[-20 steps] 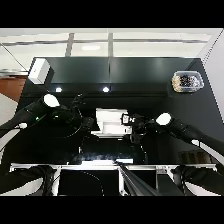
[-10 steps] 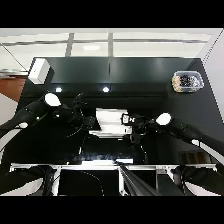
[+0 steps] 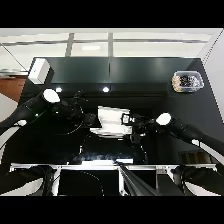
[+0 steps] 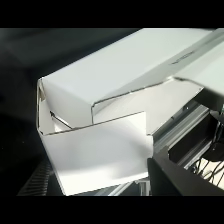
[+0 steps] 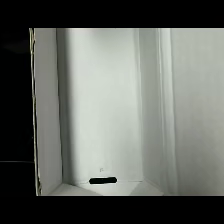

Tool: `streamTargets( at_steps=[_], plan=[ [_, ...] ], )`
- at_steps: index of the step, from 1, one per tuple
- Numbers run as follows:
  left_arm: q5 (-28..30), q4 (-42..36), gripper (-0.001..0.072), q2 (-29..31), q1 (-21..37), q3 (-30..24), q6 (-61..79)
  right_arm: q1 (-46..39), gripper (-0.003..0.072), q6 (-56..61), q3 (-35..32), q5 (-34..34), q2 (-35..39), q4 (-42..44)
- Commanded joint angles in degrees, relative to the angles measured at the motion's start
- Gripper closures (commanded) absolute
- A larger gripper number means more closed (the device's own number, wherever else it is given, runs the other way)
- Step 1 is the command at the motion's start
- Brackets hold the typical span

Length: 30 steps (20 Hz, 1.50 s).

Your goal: Fold the box and place the chain.

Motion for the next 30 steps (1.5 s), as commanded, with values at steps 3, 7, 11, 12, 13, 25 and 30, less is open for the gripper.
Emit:
streamTargets(
  at_steps=[3,7,11,12,13,25,30],
  plan=[
    [-5.4,4.3,-0.0006,0.4,1.3,1.9,-0.2,0.0,0.015,0.0,0.0,-0.1,0.0,0.0],
    [-7.3,6.4,-0.0006,5.6,7.4,2.1,-0.2,0.0,0.015,0.0,0.0,-0.1,0.0,0.0],
    [-10.0,7.5,-0.0001,13.6,18.1,2.1,-0.1,0.0,0.015,0.0,0.0,-0.1,0.0,0.0],
    [-10.3,8.5,0.0002,15.0,20.9,2.1,-0.1,0.0,0.015,0.0,0.0,-0.1,0.0,0.0],
    [-10.4,10.0,0.0099,16.1,24.0,2.0,-0.1,0.0,0.015,0.0,0.0,-0.1,0.0,0.0],
    [6.8,-1.1,0.0679,10.9,27.3,-19.7,6.7,0.0,0.015,0.0,0.0,-0.1,0.0,0.0],
    [12.1,-5.4,0.0679,2.1,19.3,-17.7,7.6,0.0,0.015,0.0,0.0,-0.1,0.0,0.0]
  ],
)
